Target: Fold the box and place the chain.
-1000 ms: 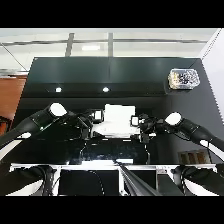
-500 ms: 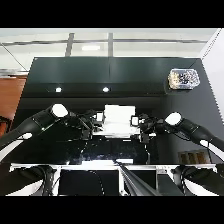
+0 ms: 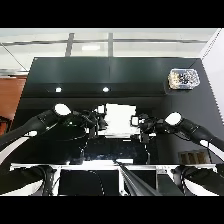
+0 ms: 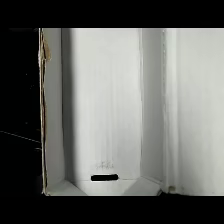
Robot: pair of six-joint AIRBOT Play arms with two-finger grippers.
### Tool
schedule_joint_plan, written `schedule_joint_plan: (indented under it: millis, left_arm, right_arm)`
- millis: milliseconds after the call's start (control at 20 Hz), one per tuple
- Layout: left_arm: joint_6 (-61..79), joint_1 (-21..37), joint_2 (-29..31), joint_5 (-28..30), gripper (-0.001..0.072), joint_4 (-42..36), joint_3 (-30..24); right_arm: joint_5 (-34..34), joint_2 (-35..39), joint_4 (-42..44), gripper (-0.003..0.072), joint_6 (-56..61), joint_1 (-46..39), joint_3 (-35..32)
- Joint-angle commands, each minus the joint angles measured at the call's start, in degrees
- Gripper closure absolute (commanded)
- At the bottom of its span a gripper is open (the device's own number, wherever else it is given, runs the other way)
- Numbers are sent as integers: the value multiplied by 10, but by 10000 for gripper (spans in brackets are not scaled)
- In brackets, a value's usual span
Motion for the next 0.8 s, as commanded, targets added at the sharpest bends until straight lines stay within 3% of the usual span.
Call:
schedule_joint_plan:
  millis: [0, 150, 300, 400, 450, 500, 600, 700, 750]
  left_arm:
    - [1, -14, -11, 3, 537, -22, 1]
    - [-2, -16, -9, 5, 679, 23, 1]
    - [-2, -16, -8, 9, 665, 27, 1]
    - [-3, -16, -8, 8, 358, 23, 1]
    - [-3, -16, -7, 4, 492, 24, 1]
    - [0, -16, -6, 2, 673, 29, 1]
    - [-1, -20, -4, 7, 598, 26, 1]
    - [-1, -19, -4, 9, 415, 12, 1]
    - [-2, -18, -3, 8, 454, 13, 2]
  right_arm:
    - [0, 0, 0, 216, 0, 0, 0]
    - [0, 0, 0, 216, 0, 0, 0]
    - [0, 0, 0, 216, 0, 0, 0]
    - [0, 0, 0, 216, 0, 0, 0]
    - [0, 0, 0, 217, 0, 0, 0]
    - [0, 0, 0, 216, 0, 0, 0]
    - [0, 0, 0, 216, 0, 0, 0]
    - [0, 0, 0, 217, 0, 0, 0]
    - [-1, 0, 0, 216, 0, 0, 0]
